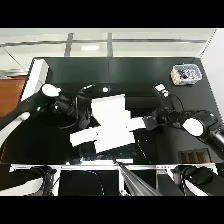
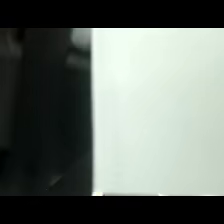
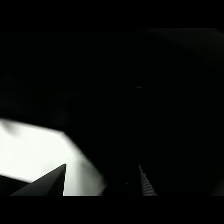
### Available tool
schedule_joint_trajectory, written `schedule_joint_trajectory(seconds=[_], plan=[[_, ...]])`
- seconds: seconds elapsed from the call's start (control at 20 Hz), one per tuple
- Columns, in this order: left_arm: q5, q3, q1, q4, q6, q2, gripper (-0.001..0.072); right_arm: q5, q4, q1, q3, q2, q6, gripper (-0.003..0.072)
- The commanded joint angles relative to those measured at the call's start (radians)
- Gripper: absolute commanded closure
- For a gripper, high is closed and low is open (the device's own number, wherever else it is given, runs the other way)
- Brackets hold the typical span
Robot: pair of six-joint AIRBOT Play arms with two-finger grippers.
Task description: Fold the box and place the chain.
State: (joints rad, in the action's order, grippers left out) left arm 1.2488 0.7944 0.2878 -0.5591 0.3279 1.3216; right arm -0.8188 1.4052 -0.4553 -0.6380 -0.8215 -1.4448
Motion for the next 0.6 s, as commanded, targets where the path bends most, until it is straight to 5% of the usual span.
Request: schedule_joint_trajectory(seconds=[0.0,0.3,0.55], plan=[[-0.211,-0.140,0.040,0.092,-0.471,-0.130,0.0684,-0.029,0.229,0.000,-0.037,0.001,0.002,0.0179],[-0.419,-0.105,0.151,0.069,-0.620,-0.036,0.0683,-0.021,0.149,-0.003,-0.036,0.001,0.004,0.0178],[-0.416,-0.042,0.159,0.061,-0.638,0.103,0.0682,0.039,0.110,-0.036,-0.032,0.000,0.139,0.0177]])
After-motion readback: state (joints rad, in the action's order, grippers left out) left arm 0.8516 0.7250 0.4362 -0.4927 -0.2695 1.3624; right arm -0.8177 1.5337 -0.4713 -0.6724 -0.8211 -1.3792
